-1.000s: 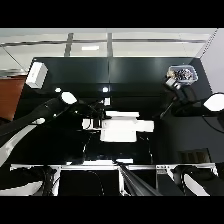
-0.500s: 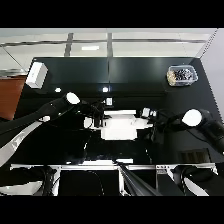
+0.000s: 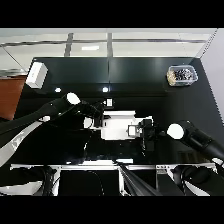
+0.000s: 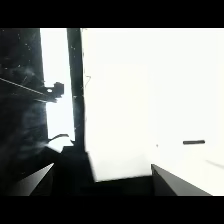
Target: Fold the box and place the chain.
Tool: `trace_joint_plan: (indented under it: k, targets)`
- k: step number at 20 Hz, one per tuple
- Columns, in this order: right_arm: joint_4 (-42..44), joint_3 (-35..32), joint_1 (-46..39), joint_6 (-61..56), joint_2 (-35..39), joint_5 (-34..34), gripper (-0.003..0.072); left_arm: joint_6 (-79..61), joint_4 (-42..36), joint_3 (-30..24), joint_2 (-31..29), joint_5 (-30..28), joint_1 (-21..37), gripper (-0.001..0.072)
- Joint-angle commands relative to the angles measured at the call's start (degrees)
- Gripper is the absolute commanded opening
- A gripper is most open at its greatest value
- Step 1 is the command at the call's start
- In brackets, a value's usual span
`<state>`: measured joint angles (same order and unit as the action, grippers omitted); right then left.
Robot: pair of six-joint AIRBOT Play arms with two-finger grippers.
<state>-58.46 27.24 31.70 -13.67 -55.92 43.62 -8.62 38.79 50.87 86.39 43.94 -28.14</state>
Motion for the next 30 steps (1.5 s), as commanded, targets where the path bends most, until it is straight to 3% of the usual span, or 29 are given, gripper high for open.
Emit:
trace_joint_plan:
  k: [1,13,20,25,30]
  targets:
    - [1.36,-0.28,1.53,2.21,-2.1,-6.43,0.0712,0.04,0.33,-0.02,0.04,0.04,-0.02,0.0027]
    - [2.91,-0.11,1.49,2.95,-4.92,-11.06,0.0712,0.04,-0.26,-0.02,0.04,0.0,-0.02,0.0027]
    - [1.07,3.23,-3.69,0.92,2.14,-11.56,0.0712,0.04,-0.26,-0.02,0.04,-0.02,-0.02,0.0027]
    - [7.98,3.39,-6.88,1.27,0.57,-11.15,0.0712,0.02,-0.26,-0.02,0.04,-0.09,-0.02,0.0027]
    - [19.54,3.52,-7.61,12.83,-3.69,-11.02,0.0712,0.02,-0.26,-0.02,0.04,-0.07,-0.02,0.0027]
